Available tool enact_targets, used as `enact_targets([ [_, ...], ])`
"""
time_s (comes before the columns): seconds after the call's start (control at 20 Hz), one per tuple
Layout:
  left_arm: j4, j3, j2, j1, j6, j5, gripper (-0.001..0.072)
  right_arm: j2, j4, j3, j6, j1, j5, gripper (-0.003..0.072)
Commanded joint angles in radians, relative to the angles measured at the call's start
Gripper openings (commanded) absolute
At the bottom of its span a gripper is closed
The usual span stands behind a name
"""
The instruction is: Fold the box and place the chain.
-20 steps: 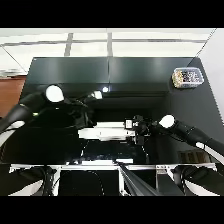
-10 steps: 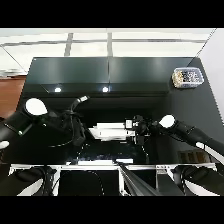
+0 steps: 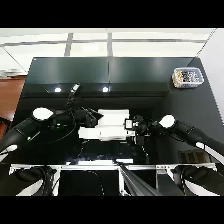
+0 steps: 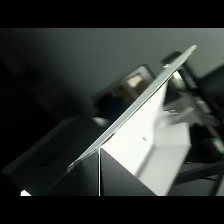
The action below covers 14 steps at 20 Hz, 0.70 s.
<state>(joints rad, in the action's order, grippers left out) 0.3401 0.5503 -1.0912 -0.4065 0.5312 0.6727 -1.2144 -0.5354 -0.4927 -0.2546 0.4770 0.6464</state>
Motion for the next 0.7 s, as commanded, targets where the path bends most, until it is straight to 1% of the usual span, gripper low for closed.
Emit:
enact_targets([
  [0.0,0.277,0.056,-0.075,-0.012,0.156,0.010,0.0024,-0.001,0.001,0.001,0.000,0.001,0.000,0.0230],
  [0.05,0.347,0.084,-0.108,-0.018,0.192,0.045,0.0024,-0.001,0.001,0.001,0.000,0.001,0.000,0.0230],
  [0.1,0.369,0.110,-0.138,-0.024,0.194,0.088,0.0024,-0.001,0.001,0.001,0.000,0.001,0.000,0.0230],
  [0.2,0.387,0.156,-0.193,-0.030,0.181,0.163,0.0025,-0.001,0.001,0.001,0.000,0.001,0.000,0.0230],
  [0.35,0.404,0.190,-0.251,-0.030,0.182,0.205,0.0024,-0.001,0.001,0.001,0.000,0.001,0.000,0.0230],
  [0.4,0.404,0.199,-0.251,-0.030,0.181,0.219,0.0024,-0.001,0.002,0.001,0.000,0.001,0.000,0.0230],
  [0.5,0.436,0.232,-0.222,-0.023,0.180,0.295,0.0024,-0.001,0.002,0.001,0.000,0.001,0.000,0.0230],
  [0.55,0.460,0.241,-0.192,-0.014,0.194,0.328,0.0023,-0.001,0.002,0.001,0.000,0.001,0.000,0.0230],
  [0.65,0.545,0.236,-0.085,0.016,0.274,0.366,0.0023,-0.001,0.001,0.001,0.000,0.001,0.000,0.0230],
])
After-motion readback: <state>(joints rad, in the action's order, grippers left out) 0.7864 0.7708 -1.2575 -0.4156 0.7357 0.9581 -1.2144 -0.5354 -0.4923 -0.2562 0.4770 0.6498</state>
